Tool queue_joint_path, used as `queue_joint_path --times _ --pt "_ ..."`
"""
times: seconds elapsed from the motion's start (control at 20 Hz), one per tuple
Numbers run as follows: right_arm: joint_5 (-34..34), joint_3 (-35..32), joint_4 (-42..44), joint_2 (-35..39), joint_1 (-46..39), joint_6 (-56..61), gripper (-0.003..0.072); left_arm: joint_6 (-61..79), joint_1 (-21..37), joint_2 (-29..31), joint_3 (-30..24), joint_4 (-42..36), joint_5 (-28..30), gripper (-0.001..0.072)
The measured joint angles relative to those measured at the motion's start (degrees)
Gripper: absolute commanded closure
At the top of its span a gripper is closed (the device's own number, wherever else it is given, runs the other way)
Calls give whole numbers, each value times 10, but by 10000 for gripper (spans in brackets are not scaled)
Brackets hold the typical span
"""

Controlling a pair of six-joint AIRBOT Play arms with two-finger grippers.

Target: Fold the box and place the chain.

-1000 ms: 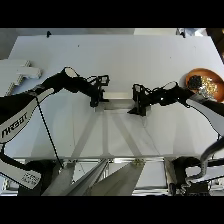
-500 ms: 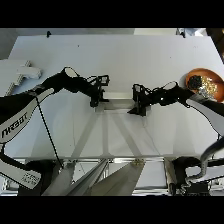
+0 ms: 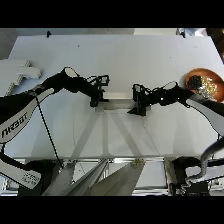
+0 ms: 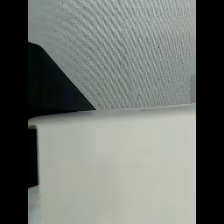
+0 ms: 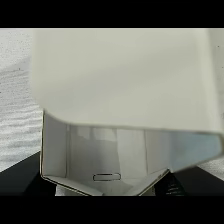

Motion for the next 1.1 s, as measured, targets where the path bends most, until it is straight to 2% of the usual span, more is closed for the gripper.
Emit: queue_joint_path --times 0.3,0.35,0.4,0.5,0.75,0.9,1.1 --pt "0 0 0 0 0 0 161 0 1 0 0 -1 0 692" --pt "0 0 0 0 0 0 161 0 2 0 0 -1 -3 648" --pt "2 0 0 0 0 0 161 0 3 0 0 2 -4 555" --pt "4 0 -2 0 0 -3 161 0 4 0 0 3 -4 280" --pt "3 0 -2 0 0 -1 161 0 4 3 0 1 -10 262" --pt "2 0 -1 0 0 0 161 0 5 6 0 0 -11 130" --pt "0 0 0 0 0 0 161 0 15 8 0 -1 -12 126"
